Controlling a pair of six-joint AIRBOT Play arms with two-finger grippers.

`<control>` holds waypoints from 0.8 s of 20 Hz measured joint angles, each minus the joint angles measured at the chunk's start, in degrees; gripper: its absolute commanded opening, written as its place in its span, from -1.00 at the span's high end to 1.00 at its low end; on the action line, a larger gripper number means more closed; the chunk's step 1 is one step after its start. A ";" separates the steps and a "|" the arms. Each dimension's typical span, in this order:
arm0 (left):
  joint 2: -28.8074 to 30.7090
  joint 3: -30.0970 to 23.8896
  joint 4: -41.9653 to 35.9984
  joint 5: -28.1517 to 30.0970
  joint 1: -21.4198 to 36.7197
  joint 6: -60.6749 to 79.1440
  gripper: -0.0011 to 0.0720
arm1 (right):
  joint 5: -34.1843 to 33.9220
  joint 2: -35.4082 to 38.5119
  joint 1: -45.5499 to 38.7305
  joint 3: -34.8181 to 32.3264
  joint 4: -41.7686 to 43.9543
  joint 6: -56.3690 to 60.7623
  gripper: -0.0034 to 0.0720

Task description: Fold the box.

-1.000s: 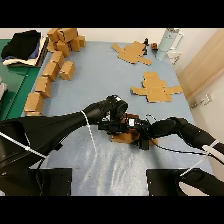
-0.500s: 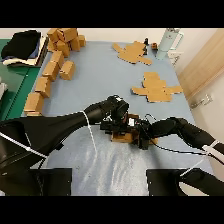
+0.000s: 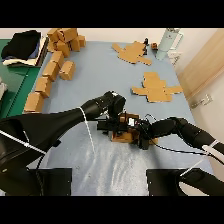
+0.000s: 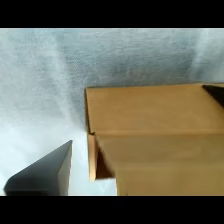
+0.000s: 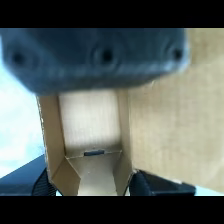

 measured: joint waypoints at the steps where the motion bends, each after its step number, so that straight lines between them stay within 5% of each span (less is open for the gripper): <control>1: -0.02 0.04 -1.31 -0.24 0.79 0.61 -0.11 | 0.00 -0.02 0.00 0.00 -0.02 0.02 -0.43; 16: 0.00 0.98 -26.69 -7.17 21.11 21.29 -0.10 | -0.09 -0.02 0.00 0.00 -0.04 0.07 -0.43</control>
